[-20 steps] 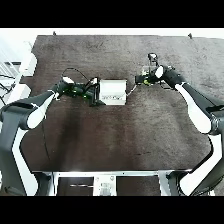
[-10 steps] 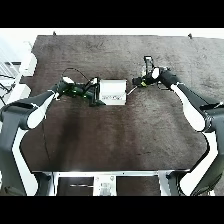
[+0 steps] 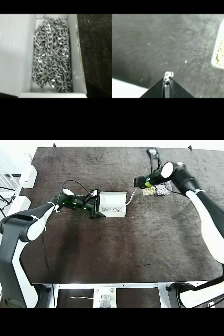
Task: Fold the box and place the chain.
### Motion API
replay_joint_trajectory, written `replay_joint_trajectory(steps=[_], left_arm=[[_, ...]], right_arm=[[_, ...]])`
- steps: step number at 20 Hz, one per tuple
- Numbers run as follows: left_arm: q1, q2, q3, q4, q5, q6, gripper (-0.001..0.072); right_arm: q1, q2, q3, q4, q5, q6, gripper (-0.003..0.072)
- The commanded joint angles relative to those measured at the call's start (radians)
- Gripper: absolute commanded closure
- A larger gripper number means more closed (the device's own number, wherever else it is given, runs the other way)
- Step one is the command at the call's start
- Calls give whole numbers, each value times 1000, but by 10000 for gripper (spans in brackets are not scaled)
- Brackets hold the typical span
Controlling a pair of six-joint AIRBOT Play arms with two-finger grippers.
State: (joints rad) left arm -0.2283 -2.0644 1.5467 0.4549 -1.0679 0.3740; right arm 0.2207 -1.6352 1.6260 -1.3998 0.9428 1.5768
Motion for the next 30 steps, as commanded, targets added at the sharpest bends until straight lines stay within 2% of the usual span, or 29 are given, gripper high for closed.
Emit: replay_joint_trajectory(steps=[1, 4, 10, 20, 23, 24, 25, 26, 30], left_arm=[[0, 0, 0, 0, 2, 1, 213], [0, 0, 0, 0, 2, 0, 213], [0, 0, 0, 0, 2, 1, 213], [0, 0, 0, 0, 2, 0, 213], [0, 0, 0, 0, 2, 0, 213], [0, 0, 0, 0, 2, 1, 213], [0, 0, 0, 0, 2, 0, 213], [0, 0, 0, 0, 2, 1, 213], [0, 0, 0, 0, 2, 0, 213]], right_arm=[[45, 135, 1, 0, 88, -12, 677], [109, 189, 1, 0, 106, -12, 677], [246, 193, -30, 1, 81, -11, 677], [270, 150, -326, 69, -244, -12, 678], [270, 135, -383, 73, -293, -11, 673], [270, 135, -383, 73, -293, -11, 586], [270, 140, -383, 72, -293, -12, 416], [270, 143, -381, 72, -293, -16, 391], [269, 172, -358, 72, -283, -21, 389]])
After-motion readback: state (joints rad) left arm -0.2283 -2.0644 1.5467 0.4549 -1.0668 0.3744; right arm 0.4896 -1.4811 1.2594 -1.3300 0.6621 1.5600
